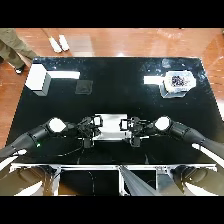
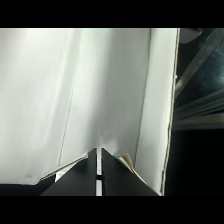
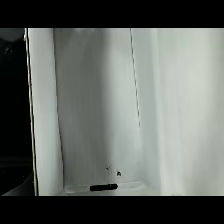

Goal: Fold the box and place the chain.

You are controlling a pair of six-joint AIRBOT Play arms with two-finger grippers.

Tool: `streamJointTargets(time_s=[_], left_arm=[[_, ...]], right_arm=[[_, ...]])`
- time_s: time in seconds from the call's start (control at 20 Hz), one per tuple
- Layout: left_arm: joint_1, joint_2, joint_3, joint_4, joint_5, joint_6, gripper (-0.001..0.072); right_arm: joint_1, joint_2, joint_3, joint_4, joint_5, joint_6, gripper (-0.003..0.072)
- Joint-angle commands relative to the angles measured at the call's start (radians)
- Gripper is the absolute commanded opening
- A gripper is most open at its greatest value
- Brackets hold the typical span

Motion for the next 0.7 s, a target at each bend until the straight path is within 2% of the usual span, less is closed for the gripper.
streamJointTargets(time_s=[0.0,0.05,0.5,0.55,0.6,0.65], left_arm=[[-0.001,-0.002,0.0,-0.011,0.004,0.0,0.0255],[-0.001,-0.002,0.0,-0.011,-0.001,0.0,0.0275],[-0.001,-0.002,0.0,-0.01,-0.007,0.0,0.0292],[-0.001,-0.002,0.0,-0.01,-0.007,0.0,0.0416],[-0.001,-0.002,0.0,-0.01,-0.007,0.0,0.0453],[-0.001,-0.002,0.0,-0.009,-0.008,0.0,0.0445]], right_arm=[[0.0,0.0,0.0,0.0,0.0,0.0,0.0332],[0.0,0.0,0.0,0.0,0.0,0.0,0.0332],[0.0,0.0,0.0,0.0,0.0,0.0,0.0332],[0.0,0.0,0.0,0.0,0.0,0.0,0.0332],[0.0,0.0,0.0,0.0,0.0,0.0,0.0333],[0.0,0.0,0.0,0.0,0.0,0.0,0.0332]])
